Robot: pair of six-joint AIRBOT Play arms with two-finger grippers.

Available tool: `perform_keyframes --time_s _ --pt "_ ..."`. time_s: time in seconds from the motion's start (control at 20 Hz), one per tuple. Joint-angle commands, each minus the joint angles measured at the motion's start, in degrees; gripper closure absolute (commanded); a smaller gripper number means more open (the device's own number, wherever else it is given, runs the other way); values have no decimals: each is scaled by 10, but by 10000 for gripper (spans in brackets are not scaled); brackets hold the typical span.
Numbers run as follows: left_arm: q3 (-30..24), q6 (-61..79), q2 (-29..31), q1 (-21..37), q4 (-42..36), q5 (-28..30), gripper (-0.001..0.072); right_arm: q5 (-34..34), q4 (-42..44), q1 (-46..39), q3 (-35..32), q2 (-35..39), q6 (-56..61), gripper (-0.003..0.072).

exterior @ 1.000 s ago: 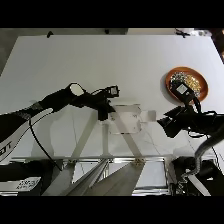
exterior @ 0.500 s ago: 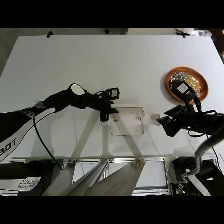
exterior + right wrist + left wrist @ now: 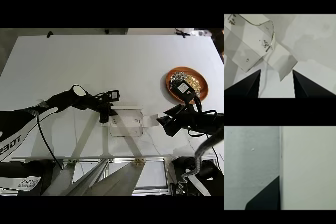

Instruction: Fold the box and place the chain.

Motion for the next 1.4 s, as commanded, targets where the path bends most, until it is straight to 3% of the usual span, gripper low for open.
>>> perform_keyframes --time_s 0.0,1.35 --pt "0 -15 -1 0 4 7 706 -1 0 0 0 0 0 252" --pt "0 -44 0 0 4 5 703 -1 0 0 0 0 0 252"
